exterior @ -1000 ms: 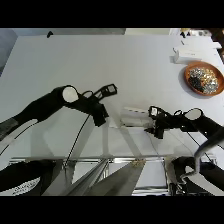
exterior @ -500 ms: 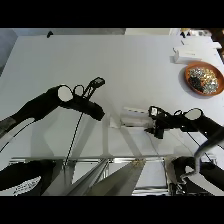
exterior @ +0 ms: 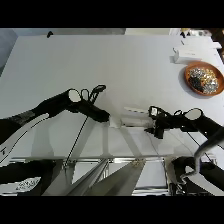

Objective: Fold the box and place the chain.

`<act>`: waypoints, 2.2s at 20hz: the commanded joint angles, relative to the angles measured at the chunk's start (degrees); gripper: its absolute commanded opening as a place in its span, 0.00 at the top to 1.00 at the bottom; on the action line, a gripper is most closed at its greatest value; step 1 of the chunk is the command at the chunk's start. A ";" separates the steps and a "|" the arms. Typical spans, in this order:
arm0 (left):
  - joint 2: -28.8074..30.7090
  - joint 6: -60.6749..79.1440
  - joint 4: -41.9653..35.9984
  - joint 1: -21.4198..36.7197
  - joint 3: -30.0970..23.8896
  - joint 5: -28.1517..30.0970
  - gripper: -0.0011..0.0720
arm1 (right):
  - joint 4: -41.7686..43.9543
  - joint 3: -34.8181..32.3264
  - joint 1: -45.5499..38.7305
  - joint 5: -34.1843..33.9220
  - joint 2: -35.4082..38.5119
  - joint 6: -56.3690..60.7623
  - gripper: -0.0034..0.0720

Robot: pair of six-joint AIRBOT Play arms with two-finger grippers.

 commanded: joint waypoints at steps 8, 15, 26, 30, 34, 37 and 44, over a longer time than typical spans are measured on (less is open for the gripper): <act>-1.20 3.45 -6.69 -1.22 -0.02 -2.01 0.98 | 0.02 0.04 0.02 0.02 0.02 0.02 0.43; 3.45 4.79 -11.21 -2.45 -0.02 -0.59 0.97 | 0.02 0.04 0.02 0.00 0.02 0.02 0.43; 3.34 5.01 -13.49 -5.42 0.68 3.34 0.68 | 0.02 0.04 0.02 0.02 0.02 0.02 0.43; 3.30 4.94 -13.44 -6.19 0.68 5.03 0.60 | 0.02 0.04 0.02 0.02 0.02 0.02 0.43; 3.30 1.84 -9.31 -7.91 2.47 5.05 0.50 | 0.02 0.04 0.02 0.02 0.02 0.02 0.43; 3.28 -7.17 -1.25 -9.49 4.00 5.16 0.28 | 0.02 0.04 0.02 0.02 0.02 0.02 0.43; 3.21 -18.51 6.45 -13.81 4.55 7.17 0.26 | 0.02 0.04 0.02 0.02 0.02 0.02 0.43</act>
